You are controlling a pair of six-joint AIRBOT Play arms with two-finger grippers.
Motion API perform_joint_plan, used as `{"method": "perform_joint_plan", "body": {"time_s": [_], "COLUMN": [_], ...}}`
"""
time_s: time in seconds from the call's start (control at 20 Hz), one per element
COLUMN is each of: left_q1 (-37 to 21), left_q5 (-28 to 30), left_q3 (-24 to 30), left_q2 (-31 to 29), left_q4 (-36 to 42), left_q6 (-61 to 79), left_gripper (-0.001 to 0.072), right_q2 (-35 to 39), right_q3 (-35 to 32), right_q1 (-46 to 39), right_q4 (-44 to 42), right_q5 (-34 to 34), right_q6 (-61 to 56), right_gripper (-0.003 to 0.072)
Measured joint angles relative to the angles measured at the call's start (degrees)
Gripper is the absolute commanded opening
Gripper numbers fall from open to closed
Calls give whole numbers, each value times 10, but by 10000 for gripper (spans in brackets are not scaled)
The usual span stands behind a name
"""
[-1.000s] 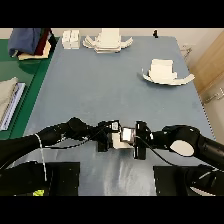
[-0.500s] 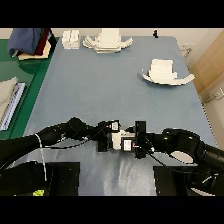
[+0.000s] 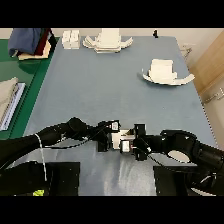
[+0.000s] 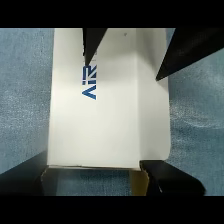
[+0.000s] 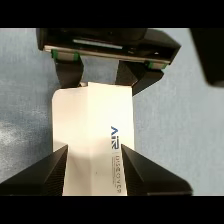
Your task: Fold the box.
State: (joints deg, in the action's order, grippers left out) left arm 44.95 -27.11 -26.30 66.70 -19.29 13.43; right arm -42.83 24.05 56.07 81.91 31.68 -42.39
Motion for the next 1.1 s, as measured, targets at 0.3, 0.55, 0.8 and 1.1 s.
{"method": "perform_joint_plan", "body": {"time_s": [0.3, 0.55, 0.8, 1.1], "left_q1": [0, 0, 0, 0], "left_q5": [2, 1, 0, 1], "left_q3": [0, 0, 0, 0], "left_q2": [0, 0, 0, 0], "left_q4": [0, 0, 0, 0], "left_q6": [-1, 0, 0, 0], "left_gripper": [522, 522, 523, 522], "right_q2": [-8, 14, 33, 37], "right_q3": [3, 9, 10, 11], "right_q1": [0, 0, 0, -1], "right_q4": [30, 47, 76, 125], "right_q5": [-13, -24, -29, -45], "right_q6": [-1, -2, -9, -46], "right_gripper": [527, 527, 511, 513]}}
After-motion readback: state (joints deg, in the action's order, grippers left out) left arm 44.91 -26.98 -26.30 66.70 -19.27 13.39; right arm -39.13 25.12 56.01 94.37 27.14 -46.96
